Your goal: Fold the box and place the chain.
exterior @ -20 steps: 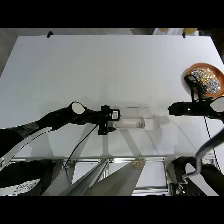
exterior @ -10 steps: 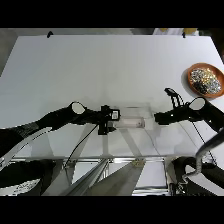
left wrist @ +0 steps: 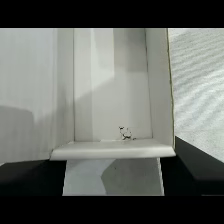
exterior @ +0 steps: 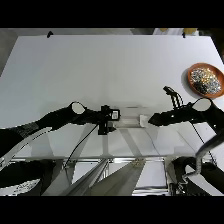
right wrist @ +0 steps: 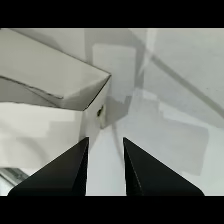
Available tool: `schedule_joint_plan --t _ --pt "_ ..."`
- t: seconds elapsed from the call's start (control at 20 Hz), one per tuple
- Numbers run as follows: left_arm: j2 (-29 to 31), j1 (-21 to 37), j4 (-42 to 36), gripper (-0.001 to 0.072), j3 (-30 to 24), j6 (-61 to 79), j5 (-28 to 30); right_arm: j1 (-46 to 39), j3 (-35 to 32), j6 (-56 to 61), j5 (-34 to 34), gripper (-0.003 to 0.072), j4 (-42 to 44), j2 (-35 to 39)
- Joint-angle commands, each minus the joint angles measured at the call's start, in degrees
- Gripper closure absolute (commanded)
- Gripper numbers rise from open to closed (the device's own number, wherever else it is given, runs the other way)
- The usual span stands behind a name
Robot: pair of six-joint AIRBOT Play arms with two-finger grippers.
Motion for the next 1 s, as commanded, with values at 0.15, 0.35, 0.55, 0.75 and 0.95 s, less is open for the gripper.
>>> schedule_joint_plan --t 0.15,0.35,0.55,0.75,0.95 --pt "0.0 0.0 0.0 0.0503 0.0 0.0 0.0 2.8 0.0 -0.3 1.5 0.0389 5.1 2.0" --pt "0.0 0.0 0.0 0.0503 0.0 0.0 0.0 6.6 0.0 1.3 -2.4 0.0337 4.7 2.0" --pt "0.0 0.0 0.0 0.0503 0.0 0.0 0.0 12.2 0.6 6.5 -6.7 0.0329 1.9 2.0" --pt "0.0 0.0 0.0 0.0503 0.0 0.0 0.0 18.1 3.8 22.8 -9.7 0.033 -11.3 2.0" --pt "0.0 0.0 0.0 0.0503 0.0 0.0 0.0 22.6 7.9 38.1 -9.2 0.0352 -20.9 -0.7"
